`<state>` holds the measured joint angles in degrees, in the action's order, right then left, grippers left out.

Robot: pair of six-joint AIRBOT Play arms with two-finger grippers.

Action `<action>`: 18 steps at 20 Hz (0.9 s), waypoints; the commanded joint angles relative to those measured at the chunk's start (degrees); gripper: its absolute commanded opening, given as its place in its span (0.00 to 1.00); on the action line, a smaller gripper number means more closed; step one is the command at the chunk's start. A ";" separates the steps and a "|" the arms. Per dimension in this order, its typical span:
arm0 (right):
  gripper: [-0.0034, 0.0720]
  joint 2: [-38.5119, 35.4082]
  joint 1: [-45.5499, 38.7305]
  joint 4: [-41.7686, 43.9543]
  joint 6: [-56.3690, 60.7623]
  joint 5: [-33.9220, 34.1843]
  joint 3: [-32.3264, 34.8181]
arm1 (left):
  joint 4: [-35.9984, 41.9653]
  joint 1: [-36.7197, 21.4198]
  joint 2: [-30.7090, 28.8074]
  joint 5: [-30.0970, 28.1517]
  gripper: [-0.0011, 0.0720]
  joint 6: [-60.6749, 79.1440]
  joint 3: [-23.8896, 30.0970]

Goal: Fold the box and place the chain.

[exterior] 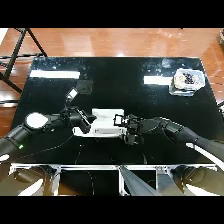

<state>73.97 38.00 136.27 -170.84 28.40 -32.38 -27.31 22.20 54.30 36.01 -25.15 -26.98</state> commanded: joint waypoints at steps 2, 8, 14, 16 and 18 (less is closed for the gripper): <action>0.36 0.09 0.31 -0.94 -0.15 0.20 0.02 | 1.22 0.22 3.63 -3.06 0.05 2.69 -0.68; 0.36 0.09 0.31 -0.92 0.04 0.04 0.02 | 0.87 0.33 7.50 -2.14 0.04 2.69 -0.68; 0.36 0.09 0.31 -0.92 0.24 -0.13 0.02 | -2.32 0.28 7.48 -0.90 0.04 2.69 -0.72; 0.36 0.09 0.31 -0.94 0.24 -0.13 0.02 | -3.10 0.17 7.06 -0.33 0.04 2.69 -1.46; 0.36 0.09 0.31 -0.94 0.24 -0.13 0.02 | -8.48 0.17 5.31 2.89 0.04 2.67 -3.56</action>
<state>74.02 38.26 135.33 -170.67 28.42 -32.38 -30.89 22.44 60.90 35.97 -22.46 -28.84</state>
